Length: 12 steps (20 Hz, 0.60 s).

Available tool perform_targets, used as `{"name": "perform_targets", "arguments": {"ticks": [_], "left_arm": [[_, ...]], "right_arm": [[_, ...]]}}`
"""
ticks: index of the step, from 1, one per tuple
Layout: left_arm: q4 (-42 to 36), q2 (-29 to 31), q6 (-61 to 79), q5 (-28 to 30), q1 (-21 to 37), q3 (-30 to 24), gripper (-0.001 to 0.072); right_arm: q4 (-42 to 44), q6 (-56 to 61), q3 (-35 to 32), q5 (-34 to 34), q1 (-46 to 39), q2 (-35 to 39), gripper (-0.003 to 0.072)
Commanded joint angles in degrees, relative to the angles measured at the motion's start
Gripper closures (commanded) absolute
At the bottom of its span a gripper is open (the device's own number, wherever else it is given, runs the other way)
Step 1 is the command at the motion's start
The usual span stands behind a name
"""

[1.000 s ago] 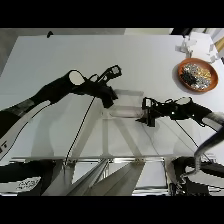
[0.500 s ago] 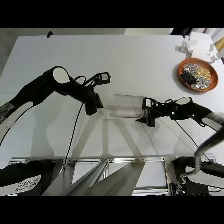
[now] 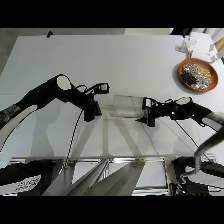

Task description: Fold the box and place the chain.

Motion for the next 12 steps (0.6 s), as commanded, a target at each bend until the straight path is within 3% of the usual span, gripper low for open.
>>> {"name": "perform_targets", "arguments": {"ticks": [1,4,9,12], "left_arm": [[7.54,-0.09,0.04,-0.68,0.04,-0.15,0.0707],[8.11,-0.09,0.90,2.21,-0.04,-0.15,0.0688],[5.99,-0.11,12.76,8.57,-0.59,-0.15,0.0489],[1.55,-0.59,24.00,8.48,-0.57,-0.15,0.0478]], "right_arm": [[0.00,0.00,-0.02,0.00,0.02,0.02,0.0363],[0.00,0.00,-0.02,0.00,0.00,0.02,0.0363],[0.00,0.00,-0.02,0.02,0.02,0.02,0.0363],[0.00,0.00,-0.02,0.02,0.02,0.02,0.0363]]}}
